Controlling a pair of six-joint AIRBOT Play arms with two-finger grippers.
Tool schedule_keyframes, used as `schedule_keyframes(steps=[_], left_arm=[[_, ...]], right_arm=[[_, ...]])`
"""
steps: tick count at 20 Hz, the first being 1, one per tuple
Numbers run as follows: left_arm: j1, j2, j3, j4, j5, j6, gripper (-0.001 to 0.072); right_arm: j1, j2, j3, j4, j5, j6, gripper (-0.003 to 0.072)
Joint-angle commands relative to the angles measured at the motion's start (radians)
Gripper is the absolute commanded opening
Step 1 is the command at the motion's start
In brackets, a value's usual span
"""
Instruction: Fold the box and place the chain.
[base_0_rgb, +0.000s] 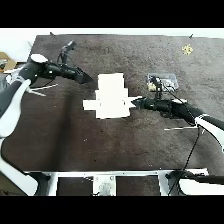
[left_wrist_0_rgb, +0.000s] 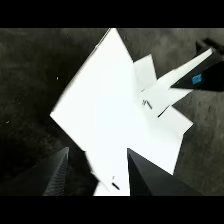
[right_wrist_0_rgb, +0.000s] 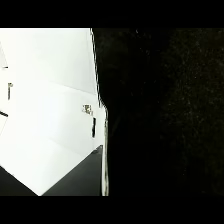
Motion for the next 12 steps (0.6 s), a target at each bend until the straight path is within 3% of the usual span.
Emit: schedule_keyframes(steps=[1, 6, 12], left_arm=[[-0.015, -0.191, 0.230, 0.080, -0.129, -0.098, 0.0430], [-0.021, -0.317, 0.280, -0.027, -0.222, -0.109, 0.0431], [-0.069, -0.369, 0.280, -0.104, -0.280, -0.116, 0.0431]], right_arm=[[-0.001, 0.000, 0.000, -0.013, 0.001, -0.001, -0.0006], [-0.001, 0.000, 0.000, -0.013, 0.001, -0.001, -0.0006], [0.000, 0.000, 0.000, -0.013, 0.001, 0.000, -0.0006]])
